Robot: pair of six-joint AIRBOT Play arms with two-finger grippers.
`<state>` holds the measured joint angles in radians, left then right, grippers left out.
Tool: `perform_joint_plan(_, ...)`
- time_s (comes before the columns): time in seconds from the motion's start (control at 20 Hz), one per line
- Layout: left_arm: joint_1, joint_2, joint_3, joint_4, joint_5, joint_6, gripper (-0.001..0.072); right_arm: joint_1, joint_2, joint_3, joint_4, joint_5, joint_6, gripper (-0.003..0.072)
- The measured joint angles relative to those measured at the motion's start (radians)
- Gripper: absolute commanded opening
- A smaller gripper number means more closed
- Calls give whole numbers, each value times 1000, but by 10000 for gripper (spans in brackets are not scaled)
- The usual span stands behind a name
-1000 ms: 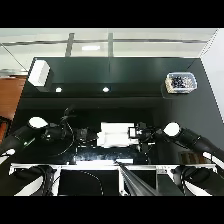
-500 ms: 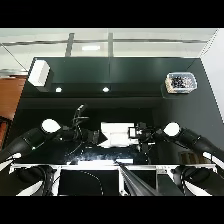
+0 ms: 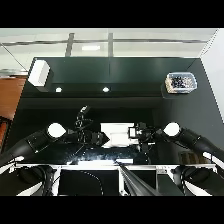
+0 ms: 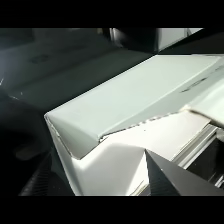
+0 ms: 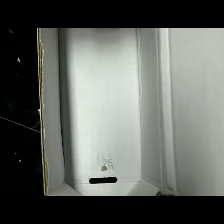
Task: Fold the box and place the chain.
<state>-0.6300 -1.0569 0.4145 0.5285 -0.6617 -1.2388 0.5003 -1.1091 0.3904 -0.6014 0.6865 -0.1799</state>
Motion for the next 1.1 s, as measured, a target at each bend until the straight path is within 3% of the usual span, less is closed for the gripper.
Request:
perform_joint_plan(0.6,-49,-6,121,345,-55,-342,664,0,0,0,0,0,0,421)
perform_joint_plan(0.65,-67,-12,135,378,-55,-381,636,0,0,0,0,0,0,420)
perform_joint_plan(0.7,-88,-21,151,415,-55,-427,530,0,0,0,0,0,0,421)
perform_joint_plan(1.1,-180,-92,263,552,-122,-636,497,0,0,0,0,-3,0,420)
